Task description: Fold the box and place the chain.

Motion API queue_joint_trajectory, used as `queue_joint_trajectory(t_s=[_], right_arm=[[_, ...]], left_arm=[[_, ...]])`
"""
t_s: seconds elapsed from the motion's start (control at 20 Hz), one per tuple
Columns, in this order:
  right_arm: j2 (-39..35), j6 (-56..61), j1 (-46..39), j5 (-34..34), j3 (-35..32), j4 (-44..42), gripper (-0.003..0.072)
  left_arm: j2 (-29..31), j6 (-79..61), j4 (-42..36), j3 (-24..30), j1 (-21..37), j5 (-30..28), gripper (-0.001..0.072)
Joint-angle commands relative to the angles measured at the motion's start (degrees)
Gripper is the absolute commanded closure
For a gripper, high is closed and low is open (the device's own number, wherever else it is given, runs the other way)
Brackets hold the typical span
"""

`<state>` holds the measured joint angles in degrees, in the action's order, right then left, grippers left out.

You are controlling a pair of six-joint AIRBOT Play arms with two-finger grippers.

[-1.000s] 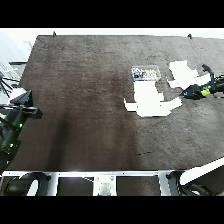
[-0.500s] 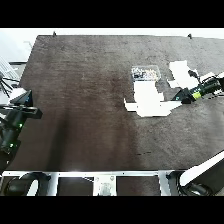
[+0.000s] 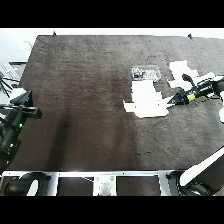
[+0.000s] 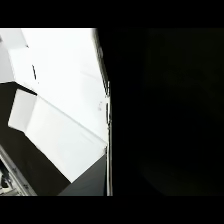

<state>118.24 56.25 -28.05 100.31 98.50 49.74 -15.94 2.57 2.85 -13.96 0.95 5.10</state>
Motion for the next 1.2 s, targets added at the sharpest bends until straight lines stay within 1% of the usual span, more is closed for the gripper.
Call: queue_joint_trajectory(t_s=[0.0,0.05,0.15,0.25,0.35,0.45,0.5,0.6,0.75,0.9,1.05,1.15], right_arm=[[0.3,-1.4,0.2,0.3,-0.6,-5.6,0.0679],[0.0,-1.4,0.6,0.5,-1.8,-6.8,0.068],[-2.5,-2.6,2.7,-0.3,-7.0,-8.9,0.0681],[-5.8,-3.0,5.9,-4.0,-13.0,-11.1,0.0682],[-8.7,-3.0,10.2,-8.0,-18.1,-15.5,0.0682],[-11.0,-3.2,15.1,-15.4,-21.9,-20.2,0.0681],[-11.6,-3.4,18.1,-20.0,-22.8,-22.7,0.0682],[-11.6,-3.4,23.6,-25.2,-22.5,-23.7,0.0682],[-11.6,-2.5,27.9,-28.2,-22.6,-20.2,0.0682],[-11.6,-1.2,28.5,-28.6,-22.7,-19.6,0.0682],[-11.7,-0.7,29.1,-33.7,-22.7,-19.7,0.0683],[-11.7,-0.3,29.8,-33.8,-22.9,-19.5,0.0682]], left_arm=[[0.0,0.0,0.0,0.0,0.0,0.0,0.0687],[0.0,0.0,0.0,0.0,0.0,0.0,0.0687],[0.0,0.0,0.0,0.0,0.0,0.0,0.0687],[0.0,0.0,0.0,0.0,0.0,0.0,0.0687],[0.0,0.0,0.0,0.0,0.0,0.0,0.0687],[0.0,0.0,0.0,0.0,0.0,0.0,0.0688],[0.0,0.0,0.0,0.0,0.0,0.0,0.0688],[0.0,0.0,0.0,0.0,0.0,0.0,0.0687],[0.0,0.0,0.0,0.0,0.0,0.0,0.0687],[0.0,0.0,0.0,-0.1,0.0,0.0,0.0687],[0.0,0.0,0.0,-0.1,0.0,0.3,0.0688],[0.0,0.0,0.0,-0.1,0.0,0.5,0.0687]])
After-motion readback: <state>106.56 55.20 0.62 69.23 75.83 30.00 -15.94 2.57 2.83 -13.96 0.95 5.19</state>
